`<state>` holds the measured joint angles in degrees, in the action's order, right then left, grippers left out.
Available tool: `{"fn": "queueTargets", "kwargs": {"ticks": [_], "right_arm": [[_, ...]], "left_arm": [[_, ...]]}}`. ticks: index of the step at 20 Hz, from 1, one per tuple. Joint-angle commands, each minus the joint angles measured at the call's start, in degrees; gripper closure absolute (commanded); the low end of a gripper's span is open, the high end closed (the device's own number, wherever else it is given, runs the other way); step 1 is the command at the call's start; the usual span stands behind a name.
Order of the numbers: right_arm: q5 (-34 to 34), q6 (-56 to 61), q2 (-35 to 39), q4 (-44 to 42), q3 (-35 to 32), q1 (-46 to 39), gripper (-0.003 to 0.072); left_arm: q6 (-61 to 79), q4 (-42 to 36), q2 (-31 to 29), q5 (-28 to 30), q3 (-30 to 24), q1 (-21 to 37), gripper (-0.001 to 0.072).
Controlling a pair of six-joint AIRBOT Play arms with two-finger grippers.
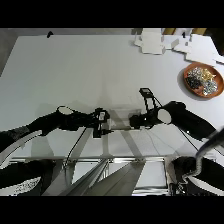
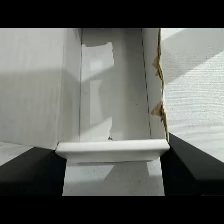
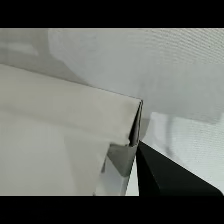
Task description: Fold the box and place the chain.
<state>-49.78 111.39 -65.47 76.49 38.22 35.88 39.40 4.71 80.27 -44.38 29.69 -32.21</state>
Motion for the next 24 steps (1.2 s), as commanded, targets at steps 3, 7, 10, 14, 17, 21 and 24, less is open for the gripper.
{"fn": "queueTargets", "kwargs": {"ticks": [3,7,10,14,17,21,24], "right_arm": [[-2.2,7.3,-5.0,4.6,3.7,3.4,0.0397],[-3.1,8.3,-6.3,4.8,3.8,4.5,0.0534],[-3.7,8.7,-6.6,4.7,3.8,4.5,0.0671],[-3.3,8.7,-6.7,4.7,3.8,4.5,0.0526],[-3.1,8.9,-6.7,4.8,3.8,4.5,0.051],[-3.1,10.1,-6.8,5.0,3.8,4.5,0.0535],[-3.1,10.1,-6.8,4.9,3.8,4.5,0.0671]], "left_arm": [[0.0,0.0,0.0,0.0,0.0,0.0,0.0612],[0.0,0.0,0.0,0.0,0.0,0.0,0.0612],[0.0,0.0,0.0,0.0,0.0,0.0,0.0612],[0.0,0.0,0.0,0.0,0.0,0.0,0.0612],[0.0,0.0,0.0,0.0,0.0,0.0,0.0612],[0.0,0.0,0.0,0.0,0.0,0.0,0.0612],[0.0,0.0,0.0,0.0,0.0,0.0,0.0612]]}}
